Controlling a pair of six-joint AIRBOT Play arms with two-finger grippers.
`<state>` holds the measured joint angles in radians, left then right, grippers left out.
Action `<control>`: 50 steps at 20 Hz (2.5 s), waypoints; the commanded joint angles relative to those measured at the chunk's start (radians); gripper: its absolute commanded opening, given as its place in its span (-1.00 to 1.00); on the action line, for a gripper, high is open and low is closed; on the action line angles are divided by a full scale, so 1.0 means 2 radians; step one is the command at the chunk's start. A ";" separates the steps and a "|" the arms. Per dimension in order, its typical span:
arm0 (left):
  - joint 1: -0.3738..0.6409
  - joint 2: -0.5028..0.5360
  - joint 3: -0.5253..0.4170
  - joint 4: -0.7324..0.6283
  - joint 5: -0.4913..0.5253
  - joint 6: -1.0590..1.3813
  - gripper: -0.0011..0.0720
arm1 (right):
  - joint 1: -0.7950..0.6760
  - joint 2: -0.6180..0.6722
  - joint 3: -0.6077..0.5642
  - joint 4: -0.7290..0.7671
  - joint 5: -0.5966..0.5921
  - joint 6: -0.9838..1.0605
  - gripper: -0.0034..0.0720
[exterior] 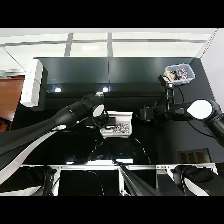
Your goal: Fold the box and place the chain.
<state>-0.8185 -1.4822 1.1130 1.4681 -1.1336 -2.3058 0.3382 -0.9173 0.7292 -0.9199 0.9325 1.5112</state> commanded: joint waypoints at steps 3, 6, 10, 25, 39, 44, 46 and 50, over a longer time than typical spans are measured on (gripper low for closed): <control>-0.013 0.095 0.003 0.078 -0.062 0.070 0.31 | -0.002 0.000 0.000 -0.017 -0.003 0.000 -0.11; -0.006 0.184 -0.041 0.180 -0.113 0.104 0.31 | -0.002 0.000 0.000 -0.017 -0.010 0.000 -0.11; 0.111 0.286 -0.178 0.132 -0.057 0.105 0.30 | -0.002 0.000 0.000 -0.017 -0.019 0.000 -0.11; 0.212 0.194 -0.305 -0.391 0.143 1.179 0.98 | -0.002 -0.001 0.000 -0.017 -0.044 0.002 -0.11; 0.216 0.062 -0.219 -0.437 0.119 1.289 0.98 | -0.002 -0.001 0.000 -0.016 -0.046 0.025 -0.11; 0.207 0.060 -0.219 -0.434 0.117 1.293 0.98 | -0.002 -0.001 0.000 -0.015 -0.054 0.025 -0.11; 0.205 0.060 -0.219 -0.424 0.117 1.290 0.98 | -0.002 -0.001 0.000 -0.015 -0.054 0.025 -0.11; 0.200 0.060 -0.219 -0.431 0.118 1.280 0.98 | -0.002 -0.001 0.000 -0.015 -0.054 0.025 -0.11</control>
<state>-0.4099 -1.3617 0.6754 0.6102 -0.8974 0.2649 0.3344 -0.9188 0.7292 -0.9508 0.8268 1.5604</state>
